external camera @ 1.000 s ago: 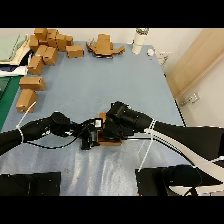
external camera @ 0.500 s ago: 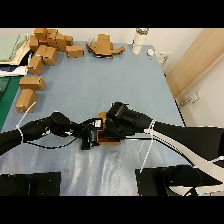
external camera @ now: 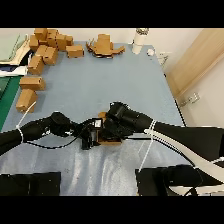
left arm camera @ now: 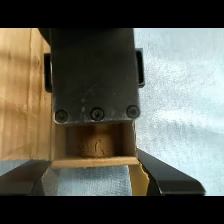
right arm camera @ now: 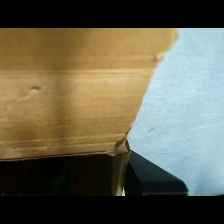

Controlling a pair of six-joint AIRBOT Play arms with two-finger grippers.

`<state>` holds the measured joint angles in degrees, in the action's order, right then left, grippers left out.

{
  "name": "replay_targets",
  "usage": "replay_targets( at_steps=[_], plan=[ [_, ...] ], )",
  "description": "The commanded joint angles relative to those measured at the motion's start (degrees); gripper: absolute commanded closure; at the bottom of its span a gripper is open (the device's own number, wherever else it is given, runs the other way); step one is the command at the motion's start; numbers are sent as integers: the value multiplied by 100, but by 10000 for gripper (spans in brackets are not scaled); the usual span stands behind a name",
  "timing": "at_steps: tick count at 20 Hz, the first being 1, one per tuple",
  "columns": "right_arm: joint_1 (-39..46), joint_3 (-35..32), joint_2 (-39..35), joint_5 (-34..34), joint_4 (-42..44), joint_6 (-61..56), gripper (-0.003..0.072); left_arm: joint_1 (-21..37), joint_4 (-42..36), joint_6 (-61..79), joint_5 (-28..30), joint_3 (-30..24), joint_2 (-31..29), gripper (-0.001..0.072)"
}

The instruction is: Fold the box.

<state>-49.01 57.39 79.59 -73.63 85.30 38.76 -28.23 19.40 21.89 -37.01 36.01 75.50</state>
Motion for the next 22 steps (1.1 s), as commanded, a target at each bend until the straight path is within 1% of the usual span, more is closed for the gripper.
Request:
replay_targets(
  at_steps=[1,7,10,11,12,13,14,15,16,17,19,20,21,22],
  plan=[
    [-4,4,-138,-87,-48,-13,259,-2,11,-9,0,4,-2,252],
    [-2,4,-695,-101,-55,-15,259,-2,11,-9,-2,4,-2,252],
    [-4,4,-1235,-107,52,-7,268,-2,9,-9,-2,4,-2,252],
    [-2,2,-1421,-170,52,52,268,-2,11,-9,-2,4,-2,252],
    [17,2,-1587,-374,39,136,288,-2,11,-9,-2,4,-2,252],
    [57,-22,-1714,-660,-61,181,369,-2,11,-9,-2,4,-2,253],
    [133,-85,-1799,-898,-216,190,398,-2,9,-9,-2,4,-2,253],
    [275,-192,-1864,-1008,-354,306,466,-2,11,-9,-2,4,-2,252],
    [503,-341,-1902,-970,-372,514,589,-2,11,-9,-2,4,0,252],
    [831,-496,-1891,-824,-313,831,684,-2,9,-9,0,4,-2,253],
    [1650,-765,-1790,-168,-42,1589,684,-2,11,-9,0,4,0,252],
    [2192,-844,-1679,280,313,2079,685,-2,11,-9,0,4,-2,252],
    [2706,-857,-1532,684,868,2734,684,-2,9,-9,-2,4,0,253],
    [3246,-855,-1344,1139,1742,3560,685,-2,11,-9,-2,4,-2,252]
  ],
)
